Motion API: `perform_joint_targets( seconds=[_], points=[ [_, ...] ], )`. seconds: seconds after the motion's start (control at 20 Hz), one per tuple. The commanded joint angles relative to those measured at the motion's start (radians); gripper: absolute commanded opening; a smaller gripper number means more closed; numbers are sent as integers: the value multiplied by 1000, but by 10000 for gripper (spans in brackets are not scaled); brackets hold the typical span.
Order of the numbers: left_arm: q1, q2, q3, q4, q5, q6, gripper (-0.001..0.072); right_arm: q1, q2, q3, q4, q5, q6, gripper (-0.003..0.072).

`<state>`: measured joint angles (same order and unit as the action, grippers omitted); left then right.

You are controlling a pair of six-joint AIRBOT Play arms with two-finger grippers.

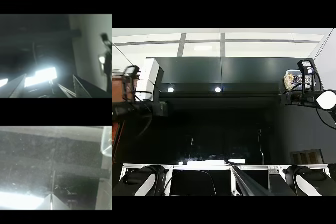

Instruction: Fold the box and place the chain.

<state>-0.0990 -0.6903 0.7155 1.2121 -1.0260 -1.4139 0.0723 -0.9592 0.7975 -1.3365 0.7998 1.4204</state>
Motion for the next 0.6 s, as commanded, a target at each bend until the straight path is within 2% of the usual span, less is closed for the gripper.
perform_joint_targets(
  seconds=[0.0,0.15,0.55],
  points=[
    [-164,43,-53,3,82,-8,716,0,0,0,0,0,0,15],
    [-200,39,-55,1,138,-8,716,0,0,0,0,0,0,15],
    [-200,38,-55,2,132,-8,715,0,0,0,0,0,0,15]
  ],
)
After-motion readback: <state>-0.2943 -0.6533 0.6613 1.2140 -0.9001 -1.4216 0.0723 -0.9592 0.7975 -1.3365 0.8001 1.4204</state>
